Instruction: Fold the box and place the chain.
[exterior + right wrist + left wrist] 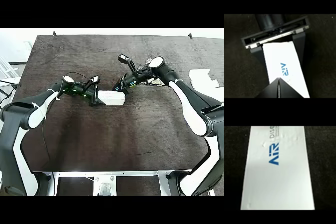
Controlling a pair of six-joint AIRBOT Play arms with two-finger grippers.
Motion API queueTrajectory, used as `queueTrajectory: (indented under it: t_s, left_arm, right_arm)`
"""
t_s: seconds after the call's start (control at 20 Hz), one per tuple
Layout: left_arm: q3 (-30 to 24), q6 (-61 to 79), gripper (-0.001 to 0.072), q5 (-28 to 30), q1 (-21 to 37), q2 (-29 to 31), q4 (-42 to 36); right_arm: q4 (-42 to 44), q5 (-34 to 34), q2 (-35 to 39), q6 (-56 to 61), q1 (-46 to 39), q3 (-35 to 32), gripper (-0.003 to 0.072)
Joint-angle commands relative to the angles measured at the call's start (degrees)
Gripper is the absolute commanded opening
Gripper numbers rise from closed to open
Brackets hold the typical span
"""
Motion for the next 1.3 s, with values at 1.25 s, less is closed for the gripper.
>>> queueTrajectory:
  t_s: [1.25]
  left_arm:
    - [0.0, 0.0, 0.0339, 0.0, 0.0, 0.0, 0.0]
  right_arm:
    - [5.9, -22.9, 42.6, 2.8, -2.1, -34.9, 0.0006]
